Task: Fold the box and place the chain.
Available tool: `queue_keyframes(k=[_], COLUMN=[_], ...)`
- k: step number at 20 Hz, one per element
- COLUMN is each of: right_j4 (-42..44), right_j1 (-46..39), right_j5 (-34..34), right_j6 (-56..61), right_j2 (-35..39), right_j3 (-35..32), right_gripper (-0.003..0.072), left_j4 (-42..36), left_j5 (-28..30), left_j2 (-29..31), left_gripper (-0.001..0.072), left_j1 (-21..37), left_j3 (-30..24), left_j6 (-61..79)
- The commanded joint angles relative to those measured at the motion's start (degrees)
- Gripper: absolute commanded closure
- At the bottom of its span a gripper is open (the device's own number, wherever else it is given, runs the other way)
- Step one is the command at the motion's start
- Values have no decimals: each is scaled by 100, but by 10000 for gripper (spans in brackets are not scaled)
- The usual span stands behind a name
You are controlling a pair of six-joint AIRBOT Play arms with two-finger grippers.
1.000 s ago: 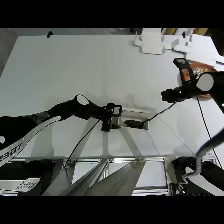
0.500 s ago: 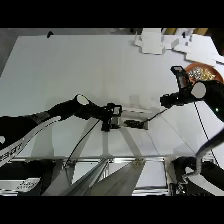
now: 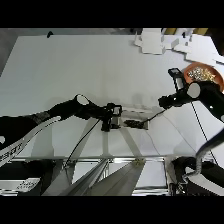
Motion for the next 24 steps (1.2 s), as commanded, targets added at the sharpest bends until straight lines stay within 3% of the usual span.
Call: queue_keyframes(k=[1,13,24], right_j4=[2,-72,-341], right_j1=[0,0,-2], right_j5=[13,374,155], right_j6=[0,199,455], right_j2=[-304,-354,-616], right_j3=[-2,-2,-11], right_gripper=[366,397,397], left_j4=[0,0,0], left_j5=[0,0,0], left_j2=[2,2,2], left_gripper=[573,573,573], left_j1=[0,0,0], left_j3=[2,2,2], left_j6=[4,2,2])
